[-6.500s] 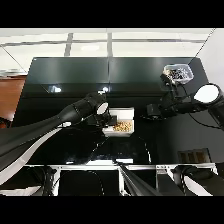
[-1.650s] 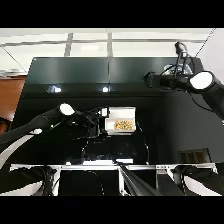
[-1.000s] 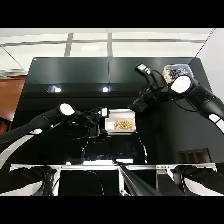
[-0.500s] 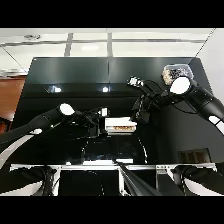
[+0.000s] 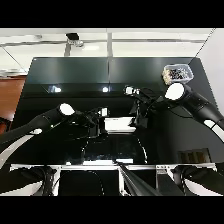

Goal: Fold the box and place the chain.

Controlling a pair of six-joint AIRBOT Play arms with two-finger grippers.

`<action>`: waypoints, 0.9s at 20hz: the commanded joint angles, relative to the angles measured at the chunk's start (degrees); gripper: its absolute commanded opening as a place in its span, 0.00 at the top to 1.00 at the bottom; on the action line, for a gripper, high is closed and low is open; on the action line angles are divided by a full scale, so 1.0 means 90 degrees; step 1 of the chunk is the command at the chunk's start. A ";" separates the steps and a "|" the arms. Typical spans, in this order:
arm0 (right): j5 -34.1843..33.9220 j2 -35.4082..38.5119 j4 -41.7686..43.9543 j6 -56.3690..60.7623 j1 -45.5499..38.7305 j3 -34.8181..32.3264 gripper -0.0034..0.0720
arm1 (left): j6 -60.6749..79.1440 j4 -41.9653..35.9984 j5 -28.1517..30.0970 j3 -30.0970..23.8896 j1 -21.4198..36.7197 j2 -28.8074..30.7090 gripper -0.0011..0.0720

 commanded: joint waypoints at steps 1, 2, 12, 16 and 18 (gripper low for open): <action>-0.0197 0.0000 0.0002 -0.0143 0.0136 -0.0204 0.05 | 0.0000 0.0000 0.0000 0.0002 -0.0002 -0.0005 0.45; -0.0194 0.0000 -0.0017 -0.0143 0.0163 -0.0211 0.05 | 0.0002 0.0000 0.0002 0.0002 -0.0002 -0.0005 0.45; -0.0182 0.0000 -0.0015 -0.0138 0.0170 -0.0219 0.62 | 0.0002 0.0000 0.0000 0.0002 -0.0002 -0.0005 0.45; -0.0158 0.0002 -0.0022 -0.0138 0.0170 -0.0219 0.62 | 0.0002 0.0000 0.0000 0.0002 -0.0002 -0.0005 0.45; -0.0143 0.0000 -0.0051 -0.0138 0.0170 -0.0221 0.62 | 0.0002 0.0000 0.0000 0.0002 -0.0002 -0.0005 0.45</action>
